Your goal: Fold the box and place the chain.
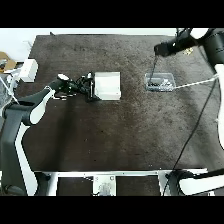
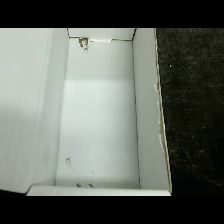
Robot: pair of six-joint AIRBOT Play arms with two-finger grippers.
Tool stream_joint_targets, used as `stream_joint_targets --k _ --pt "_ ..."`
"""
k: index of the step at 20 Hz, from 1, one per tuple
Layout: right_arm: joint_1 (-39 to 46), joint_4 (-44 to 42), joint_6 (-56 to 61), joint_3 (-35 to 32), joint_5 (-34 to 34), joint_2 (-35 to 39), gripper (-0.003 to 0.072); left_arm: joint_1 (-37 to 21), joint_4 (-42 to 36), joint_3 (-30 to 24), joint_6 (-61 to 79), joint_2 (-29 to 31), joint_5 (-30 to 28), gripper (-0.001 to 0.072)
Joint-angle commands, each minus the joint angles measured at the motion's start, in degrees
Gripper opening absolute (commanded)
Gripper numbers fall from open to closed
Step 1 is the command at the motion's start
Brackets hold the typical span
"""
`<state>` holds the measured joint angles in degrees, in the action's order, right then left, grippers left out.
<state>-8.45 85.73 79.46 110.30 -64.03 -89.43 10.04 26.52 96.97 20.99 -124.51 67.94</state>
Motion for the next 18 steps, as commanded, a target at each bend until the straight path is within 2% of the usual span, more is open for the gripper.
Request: stream_joint_targets --k 1,5,10,14,18 --pt "-4.7 1.1 -1.8 0.0 10.6 8.4 0.0000 0.0 0.0 0.0 0.0 0.0 0.0 0.0227" --pt "-11.4 1.7 -4.7 0.0 20.6 13.9 0.0000 0.0 0.0 0.0 0.0 0.0 0.0 0.0227" --pt "-17.9 1.6 -5.1 -2.4 21.2 12.9 0.0000 0.0 0.0 0.0 0.0 0.0 0.0 0.0226" --pt "-21.1 1.0 -3.2 -12.4 23.6 11.2 0.0000 0.0 0.0 0.0 0.0 0.0 0.0 0.0227" --pt "-23.3 -3.1 -0.7 -24.9 34.8 8.3 0.0000 0.0 0.0 0.0 0.0 0.0 0.0 0.0226"
